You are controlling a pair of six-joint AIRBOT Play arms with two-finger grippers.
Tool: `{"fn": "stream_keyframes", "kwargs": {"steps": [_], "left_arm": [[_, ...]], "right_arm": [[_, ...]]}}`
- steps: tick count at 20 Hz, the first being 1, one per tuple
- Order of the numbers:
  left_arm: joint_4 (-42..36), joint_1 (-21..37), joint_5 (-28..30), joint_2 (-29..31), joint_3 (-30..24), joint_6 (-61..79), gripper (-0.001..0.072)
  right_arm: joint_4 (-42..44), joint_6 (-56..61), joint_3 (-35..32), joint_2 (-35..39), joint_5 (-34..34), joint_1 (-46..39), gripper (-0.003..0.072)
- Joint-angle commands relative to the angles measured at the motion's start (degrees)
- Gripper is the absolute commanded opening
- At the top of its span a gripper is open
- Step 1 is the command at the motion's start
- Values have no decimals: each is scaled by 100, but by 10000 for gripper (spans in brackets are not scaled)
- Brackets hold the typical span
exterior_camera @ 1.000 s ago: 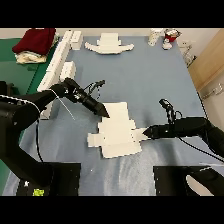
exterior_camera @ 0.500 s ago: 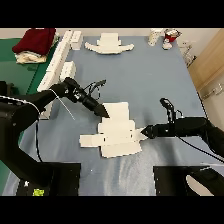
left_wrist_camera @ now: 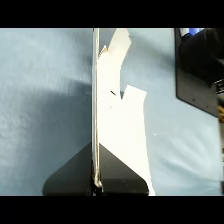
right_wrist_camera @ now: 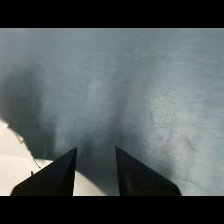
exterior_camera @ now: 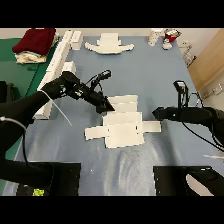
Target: Fold the box.
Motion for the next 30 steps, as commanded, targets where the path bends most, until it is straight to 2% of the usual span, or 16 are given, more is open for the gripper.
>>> {"fn": "stream_keyframes", "kwargs": {"steps": [1,5,8,10,14,19,20,24,28,30], "left_arm": [[15,-413,1128,833,-516,800,7],[15,-940,2371,2061,-1624,1401,7],[11,-1547,3775,2857,-2605,1884,7],[11,-2055,4647,3178,-3139,1958,7],[-7,-2723,4966,3165,-3574,1954,9],[-7,-2590,4968,3075,-3517,1921,12],[-7,-2448,4765,3075,-3447,1904,12],[-68,-1508,2975,3067,-2977,1906,12],[-710,-949,2090,2688,-2667,1932,12],[-745,-946,2026,2385,-2605,2011,13]], "right_arm": [[-516,868,203,-2,190,-197,370],[-505,1222,201,-2,186,-197,370],[-505,1261,201,-2,188,-197,369],[-501,1261,201,-2,188,-197,369],[-393,1268,201,-2,188,-197,368],[-328,1305,199,-2,181,-195,368],[-326,1307,201,-2,181,-195,368],[-293,1305,199,-2,144,-195,368],[-291,1305,199,-4,146,-195,368],[-286,1307,199,-2,146,-195,368]]}}
